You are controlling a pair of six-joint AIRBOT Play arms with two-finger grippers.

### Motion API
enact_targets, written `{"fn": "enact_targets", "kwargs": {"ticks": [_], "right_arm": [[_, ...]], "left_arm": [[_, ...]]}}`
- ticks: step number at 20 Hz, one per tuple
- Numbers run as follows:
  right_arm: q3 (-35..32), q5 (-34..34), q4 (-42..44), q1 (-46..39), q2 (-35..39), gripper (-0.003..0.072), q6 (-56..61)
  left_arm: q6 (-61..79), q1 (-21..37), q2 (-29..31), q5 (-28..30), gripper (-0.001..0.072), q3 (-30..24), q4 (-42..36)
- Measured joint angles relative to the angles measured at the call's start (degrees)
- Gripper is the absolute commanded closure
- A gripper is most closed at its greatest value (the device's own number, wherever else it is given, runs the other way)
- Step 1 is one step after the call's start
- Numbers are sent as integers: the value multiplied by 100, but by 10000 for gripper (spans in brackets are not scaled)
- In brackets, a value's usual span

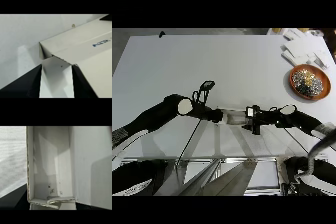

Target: Fold the box and place the chain.

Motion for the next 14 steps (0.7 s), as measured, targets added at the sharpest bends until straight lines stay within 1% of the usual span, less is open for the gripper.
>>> {"fn": "enact_targets", "kwargs": {"ticks": [4,8,14], "right_arm": [[0,0,-2,0,0,289,0],[0,2,-2,0,0,289,0],[0,7,-2,0,0,289,-2]], "left_arm": [[-525,-177,-299,-446,297,402,487],[-931,-352,-531,-756,298,750,778],[-1414,-474,-634,-1032,308,953,966]]}}
